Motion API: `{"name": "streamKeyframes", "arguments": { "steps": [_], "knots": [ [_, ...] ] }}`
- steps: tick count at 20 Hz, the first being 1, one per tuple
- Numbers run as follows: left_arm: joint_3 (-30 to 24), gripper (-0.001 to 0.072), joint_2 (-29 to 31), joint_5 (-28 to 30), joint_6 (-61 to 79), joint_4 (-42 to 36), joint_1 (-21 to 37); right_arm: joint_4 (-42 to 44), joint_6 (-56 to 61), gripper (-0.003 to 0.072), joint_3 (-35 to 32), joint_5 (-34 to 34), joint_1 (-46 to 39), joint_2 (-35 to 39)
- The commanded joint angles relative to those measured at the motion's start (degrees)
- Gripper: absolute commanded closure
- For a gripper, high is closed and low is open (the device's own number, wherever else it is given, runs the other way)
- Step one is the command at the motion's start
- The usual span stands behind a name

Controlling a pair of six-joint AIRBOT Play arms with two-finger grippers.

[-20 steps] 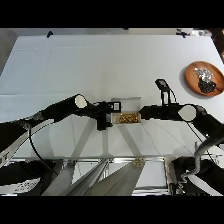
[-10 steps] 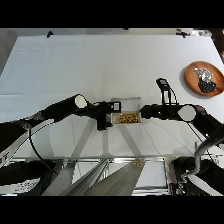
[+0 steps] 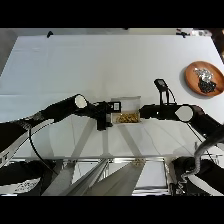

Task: Fold the box and place the chain.

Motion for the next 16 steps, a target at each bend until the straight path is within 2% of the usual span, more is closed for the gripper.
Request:
{"name": "streamKeyframes", "arguments": {
  "steps": [1,2,7,12,16],
  "knots": [
    [0.00,0.0274,0.04,0.04,0.04,0.04,0.02,0.09,-0.02,0.0613,0.00,-0.33,0.66,-0.61],
    [0.00,0.0274,0.04,0.04,0.04,0.02,0.02,0.09,-0.02,0.0637,0.00,-0.33,0.66,-0.46],
    [0.00,0.0274,0.04,0.04,0.02,0.02,0.02,0.04,-0.02,0.0639,0.00,0.66,0.66,1.27],
    [0.00,0.0274,0.04,0.04,0.02,0.02,0.02,0.11,0.00,0.0653,0.00,4.70,0.66,2.71],
    [0.00,0.0274,0.04,0.04,0.04,0.04,0.02,0.09,0.02,0.0672,0.00,5.09,0.66,6.27]
  ]
}}
